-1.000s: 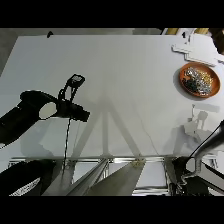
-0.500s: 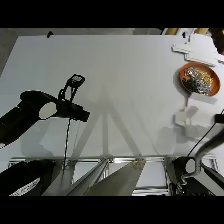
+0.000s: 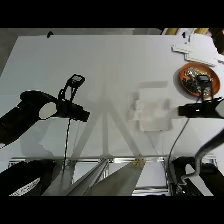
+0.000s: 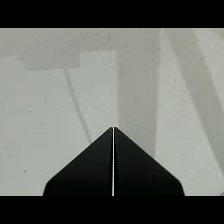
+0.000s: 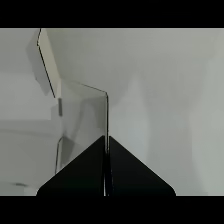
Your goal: Fold the box and place the chain.
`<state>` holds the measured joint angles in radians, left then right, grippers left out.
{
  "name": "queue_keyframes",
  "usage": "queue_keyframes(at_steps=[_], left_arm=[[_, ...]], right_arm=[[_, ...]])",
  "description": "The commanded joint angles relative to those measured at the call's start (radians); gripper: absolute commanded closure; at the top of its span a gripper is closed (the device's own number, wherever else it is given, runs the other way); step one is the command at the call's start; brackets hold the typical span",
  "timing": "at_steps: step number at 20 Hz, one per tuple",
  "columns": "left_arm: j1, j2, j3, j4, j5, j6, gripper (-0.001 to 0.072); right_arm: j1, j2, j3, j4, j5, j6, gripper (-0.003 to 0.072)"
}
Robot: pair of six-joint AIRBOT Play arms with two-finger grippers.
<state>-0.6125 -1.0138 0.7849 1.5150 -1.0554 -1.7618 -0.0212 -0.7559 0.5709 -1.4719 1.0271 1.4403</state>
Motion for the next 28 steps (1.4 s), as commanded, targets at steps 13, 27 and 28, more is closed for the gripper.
queue_keyframes(at_steps=[13, 27, 28], left_arm=[[0.0, -0.001, 0.0, 0.0, 0.161, -0.015, 0.0704], [0.214, -0.328, 0.0, -1.135, 0.069, 1.123, 0.0244], [0.223, -0.368, 0.0, -1.141, 0.048, 1.136, 0.0224]], right_arm=[[0.356, 0.08, -0.124, 0.088, -0.175, 0.108, 0.0668], [0.356, 0.08, -0.124, 0.144, -0.167, 0.104, 0.0668], [0.356, 0.08, -0.124, 0.144, -0.167, 0.104, 0.0668]])
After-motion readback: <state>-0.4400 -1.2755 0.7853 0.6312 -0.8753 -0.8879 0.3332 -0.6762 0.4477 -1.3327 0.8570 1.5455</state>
